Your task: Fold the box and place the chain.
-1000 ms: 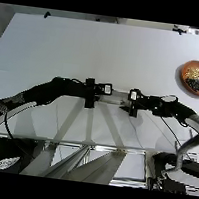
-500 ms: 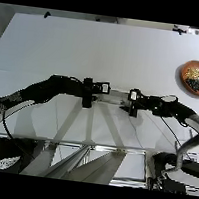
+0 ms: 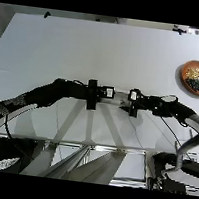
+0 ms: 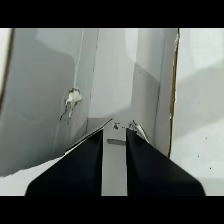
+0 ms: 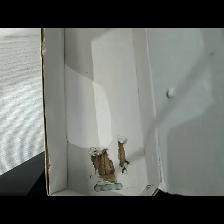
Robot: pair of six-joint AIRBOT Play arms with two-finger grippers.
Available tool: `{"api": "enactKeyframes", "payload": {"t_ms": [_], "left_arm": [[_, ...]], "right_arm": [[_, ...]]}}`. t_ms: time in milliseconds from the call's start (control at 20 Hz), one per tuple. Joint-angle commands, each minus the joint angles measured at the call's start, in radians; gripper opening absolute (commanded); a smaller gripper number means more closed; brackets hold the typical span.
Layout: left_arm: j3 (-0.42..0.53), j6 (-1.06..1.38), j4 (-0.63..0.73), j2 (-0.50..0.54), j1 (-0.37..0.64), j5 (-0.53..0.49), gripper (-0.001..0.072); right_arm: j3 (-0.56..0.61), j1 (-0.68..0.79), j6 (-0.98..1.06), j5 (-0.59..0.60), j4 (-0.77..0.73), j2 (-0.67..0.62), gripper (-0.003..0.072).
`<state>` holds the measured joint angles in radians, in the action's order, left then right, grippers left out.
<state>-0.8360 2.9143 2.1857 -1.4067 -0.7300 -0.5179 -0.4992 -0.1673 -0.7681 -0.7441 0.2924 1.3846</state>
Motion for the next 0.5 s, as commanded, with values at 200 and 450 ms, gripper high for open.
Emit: {"api": "enactKeyframes", "payload": {"t_ms": [200,450], "left_arm": [[0.000,0.003,0.024,-0.001,-0.007,0.000,0.0300],[0.000,0.002,0.024,-0.001,-0.007,0.010,0.0531]], "right_arm": [[0.000,0.000,0.000,0.000,-0.001,-0.001,0.0502],[0.000,0.000,0.000,0.000,-0.001,-0.001,0.0502]]}}
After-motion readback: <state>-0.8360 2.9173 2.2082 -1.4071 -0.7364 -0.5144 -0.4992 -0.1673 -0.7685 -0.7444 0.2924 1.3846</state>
